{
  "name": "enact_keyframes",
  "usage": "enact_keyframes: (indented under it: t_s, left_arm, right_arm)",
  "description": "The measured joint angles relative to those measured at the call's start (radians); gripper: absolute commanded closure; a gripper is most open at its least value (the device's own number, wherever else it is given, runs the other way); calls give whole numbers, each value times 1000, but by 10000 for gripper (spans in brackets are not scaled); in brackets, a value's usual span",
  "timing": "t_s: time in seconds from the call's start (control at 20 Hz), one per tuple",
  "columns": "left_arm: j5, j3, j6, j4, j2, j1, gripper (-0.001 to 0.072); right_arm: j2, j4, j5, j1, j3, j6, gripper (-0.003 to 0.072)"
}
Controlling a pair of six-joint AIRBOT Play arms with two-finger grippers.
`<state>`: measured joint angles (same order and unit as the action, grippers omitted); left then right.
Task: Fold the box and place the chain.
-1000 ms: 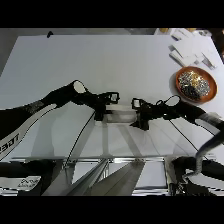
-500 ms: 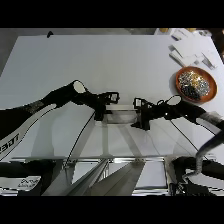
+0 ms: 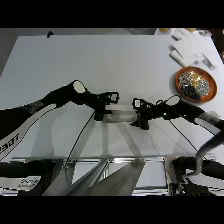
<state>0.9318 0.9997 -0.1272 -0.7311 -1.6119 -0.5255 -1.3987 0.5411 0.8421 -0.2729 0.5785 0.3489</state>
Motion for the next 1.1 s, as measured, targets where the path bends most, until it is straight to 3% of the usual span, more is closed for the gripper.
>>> enact_keyframes:
  t_s: [1.1]
  left_arm:
    - [0, 0, 0, 4, 0, 0, 674]
  right_arm:
    - [-2, 5, 6, 0, 0, -7, 289]
